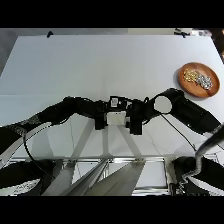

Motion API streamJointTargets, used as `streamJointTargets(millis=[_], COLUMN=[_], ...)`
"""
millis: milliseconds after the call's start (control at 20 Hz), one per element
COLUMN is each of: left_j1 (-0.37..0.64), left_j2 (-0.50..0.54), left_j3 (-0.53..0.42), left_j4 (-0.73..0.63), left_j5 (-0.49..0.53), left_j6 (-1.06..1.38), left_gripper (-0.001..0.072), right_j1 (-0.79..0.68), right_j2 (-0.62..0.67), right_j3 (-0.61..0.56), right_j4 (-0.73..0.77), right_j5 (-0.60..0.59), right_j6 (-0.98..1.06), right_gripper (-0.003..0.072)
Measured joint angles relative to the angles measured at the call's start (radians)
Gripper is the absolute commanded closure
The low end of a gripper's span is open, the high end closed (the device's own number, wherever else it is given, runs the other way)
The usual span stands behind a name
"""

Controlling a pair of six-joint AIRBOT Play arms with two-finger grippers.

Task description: Fold the box and place the chain.

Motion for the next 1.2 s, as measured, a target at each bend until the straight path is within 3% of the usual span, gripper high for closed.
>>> streamJointTargets(millis=[100,650,900,1100,1200], left_j1=[0.0,0.0,0.0,0.0,0.0], left_j2=[0.0,0.0,0.0,0.0,0.0], left_j3=[0.0,0.0,0.0,0.0,0.0], left_j4=[0.0,0.0,0.0,0.0,0.0], left_j5=[0.0,0.0,0.0,0.0,0.0], left_j6=[0.0,0.0,0.0,0.0,0.0], left_gripper=[0.0314,0.0314,0.0314,0.0314,0.0314], right_j1=[0.0,-0.042,-0.122,-0.167,-0.189], right_j2=[0.001,0.027,0.036,0.037,0.037], right_j3=[-0.001,-0.032,-0.033,-0.033,-0.033], right_j4=[0.009,0.057,0.156,0.28,0.326], right_j5=[0.011,-0.008,-0.017,0.043,0.067], right_j6=[0.001,-0.022,-0.079,-0.152,-0.169], right_gripper=[0.0204,0.0212,0.0227,0.0228,0.0266])
